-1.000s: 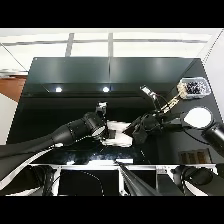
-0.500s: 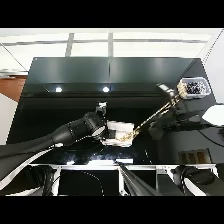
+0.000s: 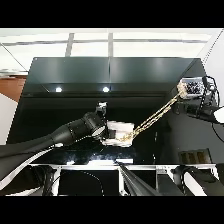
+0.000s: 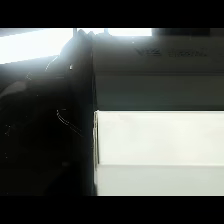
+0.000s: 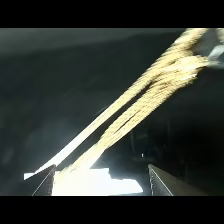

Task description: Fold the box and place the chain.

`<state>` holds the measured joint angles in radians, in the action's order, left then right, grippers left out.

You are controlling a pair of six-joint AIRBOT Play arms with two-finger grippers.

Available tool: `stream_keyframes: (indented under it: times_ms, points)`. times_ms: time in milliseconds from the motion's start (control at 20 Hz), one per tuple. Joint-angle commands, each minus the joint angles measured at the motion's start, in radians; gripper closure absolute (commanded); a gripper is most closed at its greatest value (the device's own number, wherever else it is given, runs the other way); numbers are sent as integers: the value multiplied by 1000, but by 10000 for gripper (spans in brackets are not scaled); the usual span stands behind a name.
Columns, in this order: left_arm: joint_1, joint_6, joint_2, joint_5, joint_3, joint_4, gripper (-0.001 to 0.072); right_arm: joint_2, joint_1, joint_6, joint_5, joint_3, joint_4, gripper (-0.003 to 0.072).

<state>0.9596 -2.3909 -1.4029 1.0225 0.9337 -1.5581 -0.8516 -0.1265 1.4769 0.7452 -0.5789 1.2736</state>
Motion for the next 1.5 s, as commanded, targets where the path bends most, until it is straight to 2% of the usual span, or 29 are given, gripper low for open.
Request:
stream_keyframes:
  times_ms: [0,150,200,300,350,600,900,1000,1050,1100,1300,1450]
  points:
    - [-1,0,0,0,0,0,677,-121,-28,222,-254,2,48,-24]
    - [-1,0,0,0,0,0,677,-236,-28,322,-319,-60,47,-12]
    - [-1,0,0,0,0,0,677,-276,-27,336,-323,-88,45,38]
    - [-1,0,0,0,0,0,677,-349,-27,375,-320,-138,43,56]
    - [-1,0,0,1,0,0,677,-382,-26,376,-319,-163,43,95]
    - [-1,0,0,1,0,0,677,-499,-26,379,-290,-245,36,95]
    - [-1,0,0,4,0,0,677,-551,-27,383,-326,-251,40,97]
    - [-1,0,0,4,0,0,677,-559,-27,382,-323,-257,36,347]
    - [-1,0,0,4,0,0,677,-559,-27,382,-319,-262,36,536]
    - [-1,0,0,4,0,0,677,-559,-27,381,-300,-274,37,658]
    - [-1,0,0,3,0,0,678,-538,-27,261,-111,-369,38,656]
    - [-1,0,0,4,0,0,677,-423,-27,224,35,-394,139,649]
